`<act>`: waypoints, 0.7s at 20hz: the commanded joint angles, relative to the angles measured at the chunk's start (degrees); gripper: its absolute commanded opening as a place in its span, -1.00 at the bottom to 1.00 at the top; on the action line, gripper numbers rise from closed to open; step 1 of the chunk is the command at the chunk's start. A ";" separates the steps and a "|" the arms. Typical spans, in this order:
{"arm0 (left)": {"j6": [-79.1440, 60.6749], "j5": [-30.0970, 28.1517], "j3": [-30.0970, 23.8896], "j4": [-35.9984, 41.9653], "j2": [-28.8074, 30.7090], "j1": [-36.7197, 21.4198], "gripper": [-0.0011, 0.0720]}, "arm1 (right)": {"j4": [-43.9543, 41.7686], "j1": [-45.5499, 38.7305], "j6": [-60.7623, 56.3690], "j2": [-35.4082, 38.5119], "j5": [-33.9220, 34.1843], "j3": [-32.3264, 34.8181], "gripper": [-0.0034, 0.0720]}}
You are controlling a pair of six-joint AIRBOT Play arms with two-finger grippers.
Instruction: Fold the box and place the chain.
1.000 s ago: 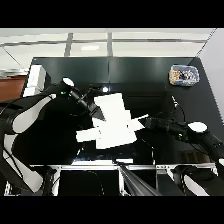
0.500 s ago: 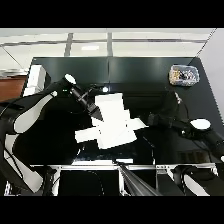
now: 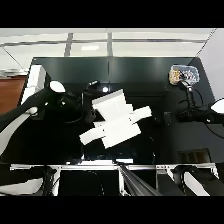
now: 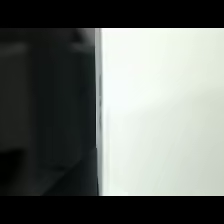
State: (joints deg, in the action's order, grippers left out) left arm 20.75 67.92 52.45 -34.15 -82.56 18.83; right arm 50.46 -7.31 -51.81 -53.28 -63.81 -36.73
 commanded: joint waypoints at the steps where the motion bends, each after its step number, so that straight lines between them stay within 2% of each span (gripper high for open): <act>1: -20.22 -11.98 -5.14 -1.75 5.11 2.56 -0.91 | 3.91 -0.76 -0.92 0.02 3.54 -1.09 0.84; 5: -21.86 -21.18 -4.90 -5.35 4.44 7.48 -0.91 | 2.21 -0.37 -0.50 -0.02 3.67 -1.03 0.84; 9: -21.88 -21.86 -1.88 -12.26 0.20 11.23 -0.91 | 1.81 4.24 16.24 -0.09 5.25 -0.57 0.84; 12: -21.84 -21.59 0.28 -12.24 -2.75 11.89 -0.91 | 1.40 9.88 26.80 -0.11 8.09 0.33 0.84; 14: -21.84 -22.10 0.55 -12.26 -3.02 11.85 -0.91 | 1.20 12.83 29.64 -0.11 9.22 2.10 0.84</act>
